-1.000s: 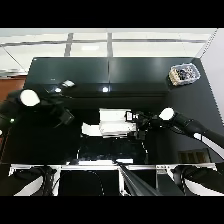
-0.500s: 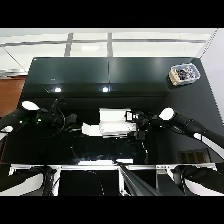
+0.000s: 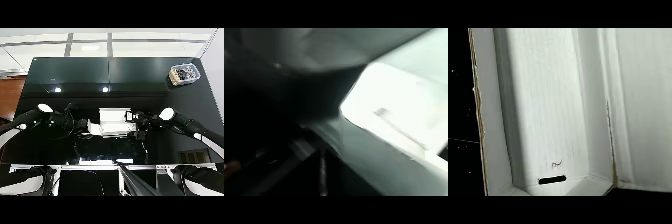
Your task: Fold the box and place the chain.
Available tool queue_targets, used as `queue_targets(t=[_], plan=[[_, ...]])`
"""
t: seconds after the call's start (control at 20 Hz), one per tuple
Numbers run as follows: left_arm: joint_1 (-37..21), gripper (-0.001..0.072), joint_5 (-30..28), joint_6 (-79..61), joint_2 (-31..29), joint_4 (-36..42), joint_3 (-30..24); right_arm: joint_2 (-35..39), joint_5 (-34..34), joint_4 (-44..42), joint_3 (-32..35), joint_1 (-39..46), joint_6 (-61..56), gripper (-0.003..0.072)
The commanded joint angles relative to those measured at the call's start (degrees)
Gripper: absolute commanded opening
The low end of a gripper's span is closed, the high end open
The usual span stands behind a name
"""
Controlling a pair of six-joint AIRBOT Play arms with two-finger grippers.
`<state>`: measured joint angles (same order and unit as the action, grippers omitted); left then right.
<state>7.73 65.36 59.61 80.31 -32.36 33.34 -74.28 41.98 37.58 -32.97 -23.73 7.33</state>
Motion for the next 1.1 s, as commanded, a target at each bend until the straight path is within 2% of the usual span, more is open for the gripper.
queue_targets(t=[0.0, 0.05, 0.25, 0.55, 0.6, 0.65, 0.8, 0.95, 1.05], plan=[[-0.24, 0.0533, 7.41, -5.62, 0.42, 2.01, 3.26, 0.0, 0.04, -0.02, 0.02, -0.04, 0.0, 0.0198], [-0.26, 0.0562, 8.83, -5.57, 0.42, 0.74, 4.74, 0.0, 0.04, -0.02, 0.02, -0.04, 0.0, 0.0198], [0.22, 0.0562, 7.04, -3.96, 0.42, 0.02, 9.66, 0.0, 0.04, -0.02, 0.02, -0.04, 0.0, 0.0198], [6.08, 0.0548, 4.31, 0.74, 0.44, 0.0, 11.34, 0.0, 0.02, -0.02, 0.02, -0.04, -0.02, 0.0198], [6.71, 0.0477, 4.22, 1.16, 0.44, -0.15, 11.34, 0.0, 0.02, -0.02, 0.02, -0.04, -0.02, 0.0199], [7.28, 0.0457, 3.82, 2.01, 0.44, -0.33, 11.34, 0.0, 0.02, -0.02, 0.02, -0.04, -0.02, 0.0198], [9.38, 0.0458, 3.34, 4.2, 0.44, -2.71, 12.41, 0.0, 0.02, -0.02, 0.02, -0.04, -0.02, 0.0198], [13.25, 0.0458, 1.09, 12.85, 0.44, -10.54, 15.82, 0.0, 0.02, -0.02, 0.02, -0.04, 0.0, 0.0198], [15.82, 0.0372, -0.13, 17.35, 0.44, -14.53, 17.86, 0.0, 0.0, -0.02, 0.02, -0.04, -0.02, 0.0198]])
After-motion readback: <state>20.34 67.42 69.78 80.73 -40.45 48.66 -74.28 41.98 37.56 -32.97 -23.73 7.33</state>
